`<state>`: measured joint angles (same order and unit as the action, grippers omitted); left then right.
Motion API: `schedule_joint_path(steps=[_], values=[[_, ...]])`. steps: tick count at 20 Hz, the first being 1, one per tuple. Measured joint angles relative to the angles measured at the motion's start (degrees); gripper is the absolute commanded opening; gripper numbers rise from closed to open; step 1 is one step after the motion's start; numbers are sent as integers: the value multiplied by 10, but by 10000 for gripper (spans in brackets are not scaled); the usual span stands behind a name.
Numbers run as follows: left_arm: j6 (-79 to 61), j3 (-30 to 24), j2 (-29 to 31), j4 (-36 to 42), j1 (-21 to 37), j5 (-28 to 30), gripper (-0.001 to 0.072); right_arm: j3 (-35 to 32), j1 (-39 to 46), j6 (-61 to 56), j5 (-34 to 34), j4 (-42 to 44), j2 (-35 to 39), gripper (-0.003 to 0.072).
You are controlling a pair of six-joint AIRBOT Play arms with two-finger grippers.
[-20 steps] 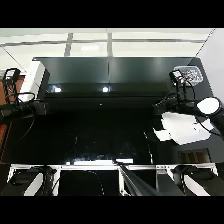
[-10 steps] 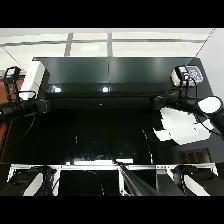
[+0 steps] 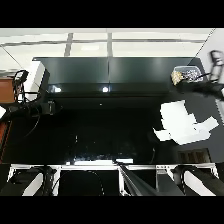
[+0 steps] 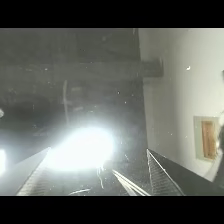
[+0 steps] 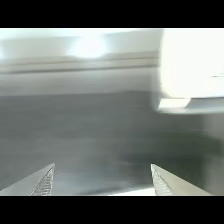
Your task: Fold the box and place the chain.
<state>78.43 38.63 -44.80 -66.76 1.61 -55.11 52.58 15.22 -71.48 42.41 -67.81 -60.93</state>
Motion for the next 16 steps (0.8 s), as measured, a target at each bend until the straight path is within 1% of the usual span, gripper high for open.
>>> schedule_joint_path(steps=[2,4,6,8,10,12,13,14,15,16], values=[[0,0,-2,1,0,-2,708,60,82,-20,46,-44,-42,720],[0,0,-2,1,0,-3,708,116,150,-18,101,-70,-88,720],[0,0,-2,1,0,-4,707,160,193,39,170,-78,-136,720],[0,0,-3,2,0,-4,707,182,216,94,248,-96,-183,720],[0,0,-3,2,0,-4,707,192,230,122,302,-107,-225,720],[0,0,-3,2,0,-4,708,195,237,138,341,-113,-256,720],[0,0,-3,2,0,-4,707,192,239,144,353,-118,-267,619],[0,0,-3,2,0,-4,707,187,241,149,365,-121,-274,545],[0,0,-3,2,0,-4,707,180,243,153,372,-129,-281,531],[0,0,-3,2,0,-4,707,174,245,158,379,-135,-284,373]])
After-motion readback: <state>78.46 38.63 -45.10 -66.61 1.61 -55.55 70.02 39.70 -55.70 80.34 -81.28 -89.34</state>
